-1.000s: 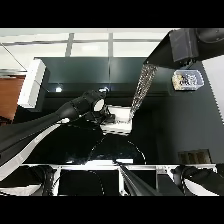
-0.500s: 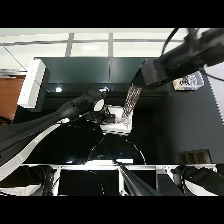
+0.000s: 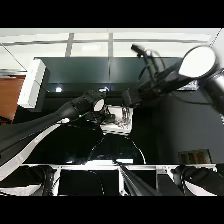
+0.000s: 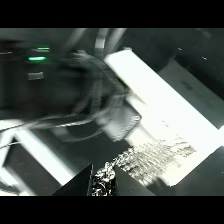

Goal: Fold the box and place the chain.

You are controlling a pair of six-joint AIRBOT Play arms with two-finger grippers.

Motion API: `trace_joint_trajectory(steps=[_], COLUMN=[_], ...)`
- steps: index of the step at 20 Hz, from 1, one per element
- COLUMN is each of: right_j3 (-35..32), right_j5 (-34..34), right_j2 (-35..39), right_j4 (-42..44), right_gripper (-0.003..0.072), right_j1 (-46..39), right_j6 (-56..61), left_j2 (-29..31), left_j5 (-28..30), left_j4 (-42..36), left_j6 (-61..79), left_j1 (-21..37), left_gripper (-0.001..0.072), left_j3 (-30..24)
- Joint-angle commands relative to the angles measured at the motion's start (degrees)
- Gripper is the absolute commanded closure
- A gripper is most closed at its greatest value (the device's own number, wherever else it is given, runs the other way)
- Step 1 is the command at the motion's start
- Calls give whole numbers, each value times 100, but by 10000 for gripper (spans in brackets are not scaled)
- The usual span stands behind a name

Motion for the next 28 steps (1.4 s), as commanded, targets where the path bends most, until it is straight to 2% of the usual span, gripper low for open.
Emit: trace_joint_trajectory(steps=[1,5,9,10,11,14,18,19,22,27,28], right_j3=[-931,-1775,-1980,-1971,-1954,-1934,-1941,-1941,-1945,-2149,-2203], right_j5=[-1158,-1875,-1987,-1886,-1692,-925,-328,-297,-326,-872,-942], right_j2=[4,2,2,9,37,466,1491,1650,1784,1781,1781], right_j4=[-435,-341,-258,-245,-258,-828,-2920,-3200,-3261,-3198,-3134], right_gripper=[676,673,648,446,370,391,391,391,390,390,390], right_j1=[114,175,310,280,197,-354,-1364,-1578,-2052,-2081,-2081], right_j6=[-20,26,28,44,44,24,201,210,214,214,214], left_j2=[0,0,0,0,0,0,-2,-4,-7,-4,-4], left_j5=[-11,-9,-13,-13,-11,-4,146,140,173,223,269], left_j4=[0,0,-2,-2,-2,-4,-9,-4,0,92,120], left_j6=[0,2,0,0,0,0,0,2,9,-1137,-1283], left_j1=[2,2,2,2,2,2,0,2,4,-26,-52], left_gripper=[683,683,682,683,683,683,683,683,682,680,583], left_j3=[2,2,2,2,2,2,2,2,2,9,9])
